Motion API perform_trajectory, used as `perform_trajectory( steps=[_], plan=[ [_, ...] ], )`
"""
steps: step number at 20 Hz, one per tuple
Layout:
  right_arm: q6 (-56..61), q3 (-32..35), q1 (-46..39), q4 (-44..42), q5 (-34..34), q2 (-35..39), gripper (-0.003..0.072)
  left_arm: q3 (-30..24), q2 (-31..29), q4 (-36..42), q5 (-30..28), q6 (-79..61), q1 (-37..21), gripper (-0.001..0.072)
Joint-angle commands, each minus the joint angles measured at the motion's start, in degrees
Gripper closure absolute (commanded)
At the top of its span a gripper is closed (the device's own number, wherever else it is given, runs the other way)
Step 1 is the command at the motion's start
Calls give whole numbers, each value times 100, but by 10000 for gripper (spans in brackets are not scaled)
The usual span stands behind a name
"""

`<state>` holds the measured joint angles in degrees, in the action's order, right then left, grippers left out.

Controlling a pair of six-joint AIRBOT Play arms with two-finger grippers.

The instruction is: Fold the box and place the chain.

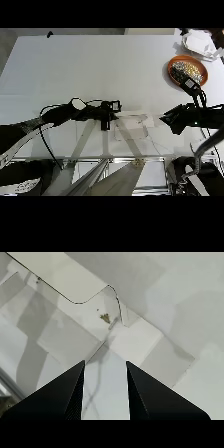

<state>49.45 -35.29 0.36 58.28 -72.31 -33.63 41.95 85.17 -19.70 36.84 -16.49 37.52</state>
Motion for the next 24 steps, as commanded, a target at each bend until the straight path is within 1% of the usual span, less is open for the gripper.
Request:
perform_trajectory(
  steps=[1, 13, 18, 20, 22, 24],
  plan=[
    [2, -4, 4, 0, -2, 4, 390, -4, 79, -2, 125, 0, -4, 702],
    [2, -4, 4, 0, -2, 4, 390, -2, 107, -17, 120, 2, -4, 702],
    [2, -4, 4, 0, 13, 4, 390, -2, 118, -50, 372, 24, -4, 703],
    [2, -4, 4, 0, 13, 4, 390, -2, 118, -50, 372, 26, -4, 703],
    [2, -4, 4, 0, 11, 4, 390, -2, 120, -127, 369, 168, -4, 703],
    [2, -4, 4, 0, 13, 4, 390, -2, 118, -444, 369, 400, -4, 703]
  ],
)
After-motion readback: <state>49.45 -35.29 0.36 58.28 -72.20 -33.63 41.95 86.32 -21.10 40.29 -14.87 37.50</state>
